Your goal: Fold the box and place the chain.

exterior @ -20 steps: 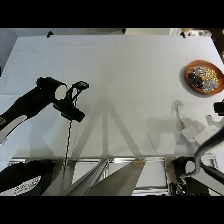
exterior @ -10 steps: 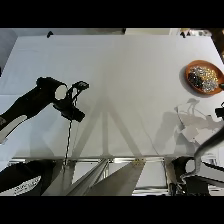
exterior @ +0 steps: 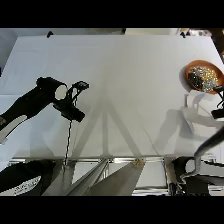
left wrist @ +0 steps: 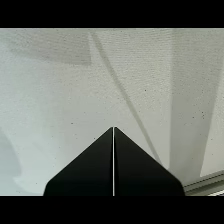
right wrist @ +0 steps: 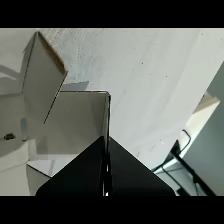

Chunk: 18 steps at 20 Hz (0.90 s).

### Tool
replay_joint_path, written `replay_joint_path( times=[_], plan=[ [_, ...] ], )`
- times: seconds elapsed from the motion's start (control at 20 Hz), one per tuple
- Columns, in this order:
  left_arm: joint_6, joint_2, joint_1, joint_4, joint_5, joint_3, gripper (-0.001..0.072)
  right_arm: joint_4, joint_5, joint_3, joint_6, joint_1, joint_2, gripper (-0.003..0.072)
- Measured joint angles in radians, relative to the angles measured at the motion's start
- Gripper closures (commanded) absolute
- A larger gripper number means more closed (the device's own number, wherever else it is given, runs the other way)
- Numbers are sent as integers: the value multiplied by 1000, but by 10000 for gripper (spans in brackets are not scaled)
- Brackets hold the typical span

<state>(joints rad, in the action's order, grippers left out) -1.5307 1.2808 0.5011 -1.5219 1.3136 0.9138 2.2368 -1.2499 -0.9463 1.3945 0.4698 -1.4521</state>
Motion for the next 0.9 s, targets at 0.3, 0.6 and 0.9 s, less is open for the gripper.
replay_joint_path(
  times=[0.3, 0.6, 0.9],
  plan=[
    [0, 0, 0, 0, 0, 0, 701, -160, 6, 0, -6, -130, 183, 664],
    [0, 0, 0, 0, 0, 0, 701, -557, 75, 26, -15, -303, 473, 664],
    [0, 0, 0, 0, -11, 0, 700, -831, 170, 238, -19, -429, 805, 663]
  ],
)
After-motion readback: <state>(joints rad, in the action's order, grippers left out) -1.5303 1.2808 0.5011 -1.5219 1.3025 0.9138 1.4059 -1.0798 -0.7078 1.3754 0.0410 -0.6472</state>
